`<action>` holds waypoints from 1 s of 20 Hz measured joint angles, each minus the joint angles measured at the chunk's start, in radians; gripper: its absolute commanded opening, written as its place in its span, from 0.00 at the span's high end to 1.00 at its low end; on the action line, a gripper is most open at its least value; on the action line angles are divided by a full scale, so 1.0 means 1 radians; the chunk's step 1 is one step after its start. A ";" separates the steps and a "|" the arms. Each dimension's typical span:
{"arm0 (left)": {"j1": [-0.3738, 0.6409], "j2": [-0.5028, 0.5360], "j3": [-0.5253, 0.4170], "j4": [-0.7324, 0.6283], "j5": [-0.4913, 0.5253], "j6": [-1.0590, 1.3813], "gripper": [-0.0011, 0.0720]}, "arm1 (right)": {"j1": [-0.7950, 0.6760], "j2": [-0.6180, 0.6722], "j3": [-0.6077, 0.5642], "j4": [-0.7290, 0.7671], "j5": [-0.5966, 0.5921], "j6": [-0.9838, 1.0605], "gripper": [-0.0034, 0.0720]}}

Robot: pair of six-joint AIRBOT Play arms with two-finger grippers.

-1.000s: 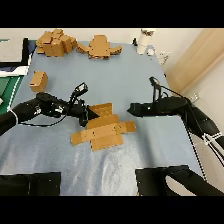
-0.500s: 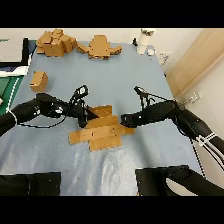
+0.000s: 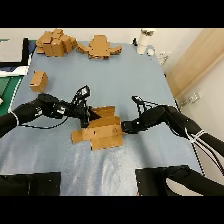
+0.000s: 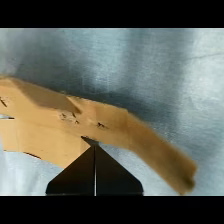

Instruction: Fold the box.

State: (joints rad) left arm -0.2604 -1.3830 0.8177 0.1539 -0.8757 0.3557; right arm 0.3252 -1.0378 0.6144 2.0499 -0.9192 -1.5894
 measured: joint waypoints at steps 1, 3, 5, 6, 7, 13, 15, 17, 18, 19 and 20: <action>-0.009 0.000 0.000 0.000 0.000 0.001 0.97 | 0.000 -0.006 -0.001 -0.004 0.000 0.000 0.95; -0.026 0.000 -0.004 -0.002 0.004 0.002 0.97 | 0.000 -0.013 -0.002 -0.011 0.003 0.002 0.95; -0.039 0.000 -0.015 -0.001 0.007 0.001 0.97 | 0.000 -0.017 -0.002 -0.014 0.003 0.002 0.95; -0.043 0.000 -0.023 -0.001 0.010 0.000 0.97 | 0.000 -0.018 -0.002 -0.016 0.003 0.002 0.95; -0.047 0.000 -0.032 -0.001 0.014 0.000 0.97 | 0.000 -0.019 -0.002 -0.016 0.003 0.003 0.95; -0.053 0.000 -0.066 -0.001 0.021 -0.004 0.97 | 0.000 0.012 -0.002 -0.024 -0.026 0.019 0.95; -0.053 0.000 -0.069 0.000 0.016 -0.007 0.97 | 0.000 0.050 -0.002 -0.038 -0.029 0.042 0.95; -0.053 0.000 -0.072 0.001 0.010 -0.008 0.97 | 0.000 0.094 -0.002 -0.066 -0.029 0.077 0.95; -0.053 0.000 -0.072 0.002 0.002 -0.008 0.97 | 0.000 0.116 -0.002 -0.076 -0.027 0.093 0.95; -0.053 0.000 -0.072 0.003 -0.007 -0.008 0.97 | 0.000 0.134 -0.002 -0.084 -0.026 0.100 0.95; -0.053 0.000 -0.072 0.008 -0.018 -0.008 0.97 | 0.000 0.148 -0.002 -0.091 -0.024 0.108 0.95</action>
State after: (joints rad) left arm -0.3138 -1.3830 0.7452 0.1616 -0.8932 0.3477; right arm 0.3256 -0.8894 0.6125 1.9587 -0.9436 -1.4811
